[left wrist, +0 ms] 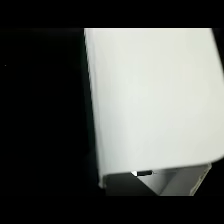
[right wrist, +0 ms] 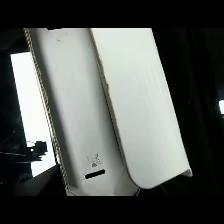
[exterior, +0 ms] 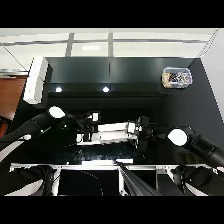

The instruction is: Fold the box and place the chain.

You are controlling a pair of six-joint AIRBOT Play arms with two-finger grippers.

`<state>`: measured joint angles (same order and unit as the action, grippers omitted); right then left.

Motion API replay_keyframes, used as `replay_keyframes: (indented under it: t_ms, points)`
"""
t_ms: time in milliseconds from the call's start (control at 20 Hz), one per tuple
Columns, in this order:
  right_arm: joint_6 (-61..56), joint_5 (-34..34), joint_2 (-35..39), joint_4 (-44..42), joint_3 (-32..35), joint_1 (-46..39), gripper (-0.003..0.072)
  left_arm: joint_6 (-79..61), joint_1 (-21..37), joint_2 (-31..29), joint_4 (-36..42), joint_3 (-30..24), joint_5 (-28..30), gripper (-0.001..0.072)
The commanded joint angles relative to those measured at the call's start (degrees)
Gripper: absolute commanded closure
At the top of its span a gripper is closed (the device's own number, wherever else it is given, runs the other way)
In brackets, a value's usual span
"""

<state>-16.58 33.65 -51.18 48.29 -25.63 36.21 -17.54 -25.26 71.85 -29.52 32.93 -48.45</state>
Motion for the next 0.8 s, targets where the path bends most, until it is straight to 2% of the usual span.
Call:
replay_keyframes:
  t_ms: [0,600,750]
  points:
    - [-1.4,-0.5,0.1,0.3,-0.1,-0.2,0.0071,0.0,0.0,0.0,0.0,0.0,0.0,0.0682]
    - [-0.6,-1.7,0.0,1.0,-0.1,-2.4,0.0072,-0.1,0.0,0.0,0.0,0.0,0.0,0.0682]
    - [2.0,0.5,-0.2,-3.2,-0.1,-3.6,0.0073,0.0,0.0,0.0,0.0,0.0,0.0,0.0682]
